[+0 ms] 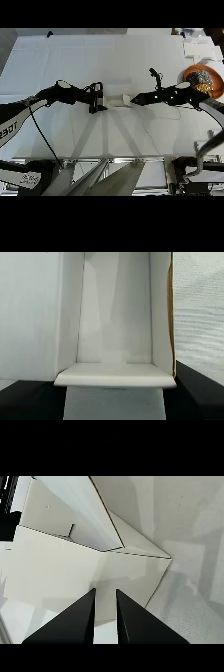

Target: Fold the box and place the chain.

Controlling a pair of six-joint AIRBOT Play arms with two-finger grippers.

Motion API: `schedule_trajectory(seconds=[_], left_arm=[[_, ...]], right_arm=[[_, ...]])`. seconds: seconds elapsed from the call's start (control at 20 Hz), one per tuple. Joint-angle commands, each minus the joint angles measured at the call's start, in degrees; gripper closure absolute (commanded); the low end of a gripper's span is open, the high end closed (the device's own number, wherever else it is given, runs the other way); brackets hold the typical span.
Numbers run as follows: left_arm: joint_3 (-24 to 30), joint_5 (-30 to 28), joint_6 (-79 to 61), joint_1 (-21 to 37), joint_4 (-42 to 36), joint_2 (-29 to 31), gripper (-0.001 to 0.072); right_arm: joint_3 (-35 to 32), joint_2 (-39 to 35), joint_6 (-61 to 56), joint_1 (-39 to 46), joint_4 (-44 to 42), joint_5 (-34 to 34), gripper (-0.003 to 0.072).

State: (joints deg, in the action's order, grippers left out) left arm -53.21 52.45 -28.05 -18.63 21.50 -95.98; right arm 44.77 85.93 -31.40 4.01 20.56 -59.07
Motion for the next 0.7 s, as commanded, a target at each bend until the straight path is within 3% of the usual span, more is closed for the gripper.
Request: schedule_trajectory(seconds=[0.0, 0.3, 0.4, 0.65], left_arm=[[0.00, -0.11, 0.02, -0.02, -0.04, 0.00, 0.0495], [0.00, -0.11, 0.02, -0.02, -0.04, 0.00, 0.0495], [0.00, -0.11, 0.02, -0.02, -0.04, 0.00, 0.0495], [0.00, -0.11, 0.02, -0.02, -0.04, 0.00, 0.0495]], right_arm=[[-0.02, 0.02, -0.04, -0.11, 0.07, 0.20, 0.0522], [-0.02, -0.46, -0.28, -0.07, 1.33, 3.45, 0.0533], [-0.02, -1.20, -0.35, -0.07, 2.19, 4.50, 0.0604], [-0.02, -3.21, -3.26, 1.11, 5.07, 5.81, 0.0608]])
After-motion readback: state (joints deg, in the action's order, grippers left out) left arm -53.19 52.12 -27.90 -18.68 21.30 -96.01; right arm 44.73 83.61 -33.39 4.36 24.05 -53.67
